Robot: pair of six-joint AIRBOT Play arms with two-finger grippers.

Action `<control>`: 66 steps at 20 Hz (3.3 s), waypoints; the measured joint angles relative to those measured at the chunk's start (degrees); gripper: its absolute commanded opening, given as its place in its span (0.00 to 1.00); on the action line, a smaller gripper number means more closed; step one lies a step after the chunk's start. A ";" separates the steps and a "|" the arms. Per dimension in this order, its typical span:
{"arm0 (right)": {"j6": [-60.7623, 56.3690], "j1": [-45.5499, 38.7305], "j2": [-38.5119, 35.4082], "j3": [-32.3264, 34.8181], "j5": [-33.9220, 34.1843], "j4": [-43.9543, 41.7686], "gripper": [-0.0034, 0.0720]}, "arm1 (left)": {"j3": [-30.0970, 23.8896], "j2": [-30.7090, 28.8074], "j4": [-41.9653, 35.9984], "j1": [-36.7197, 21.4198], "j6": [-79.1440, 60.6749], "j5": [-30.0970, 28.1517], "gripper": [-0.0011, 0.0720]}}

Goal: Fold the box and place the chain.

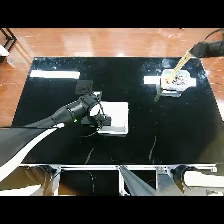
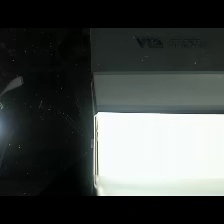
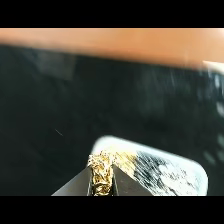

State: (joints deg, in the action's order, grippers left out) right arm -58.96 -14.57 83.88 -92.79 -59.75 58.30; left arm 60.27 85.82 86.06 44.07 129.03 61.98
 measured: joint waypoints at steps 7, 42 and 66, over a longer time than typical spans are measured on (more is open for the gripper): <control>-2.43 0.72 -14.43 0.00 -4.33 -4.13 0.07 | 0.00 0.00 0.00 -0.02 -0.02 0.04 0.05; -18.01 38.86 -27.30 0.02 -20.65 -7.10 0.07 | 0.00 -0.02 0.20 -0.02 -0.02 0.13 0.05; -19.08 46.62 -18.03 25.90 -12.28 -2.01 0.08 | 0.00 0.00 0.44 -0.02 -0.02 0.04 0.05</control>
State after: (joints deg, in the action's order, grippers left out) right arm -78.04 32.05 65.84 -66.89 -72.03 56.29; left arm 60.27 85.82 86.50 44.05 129.01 62.02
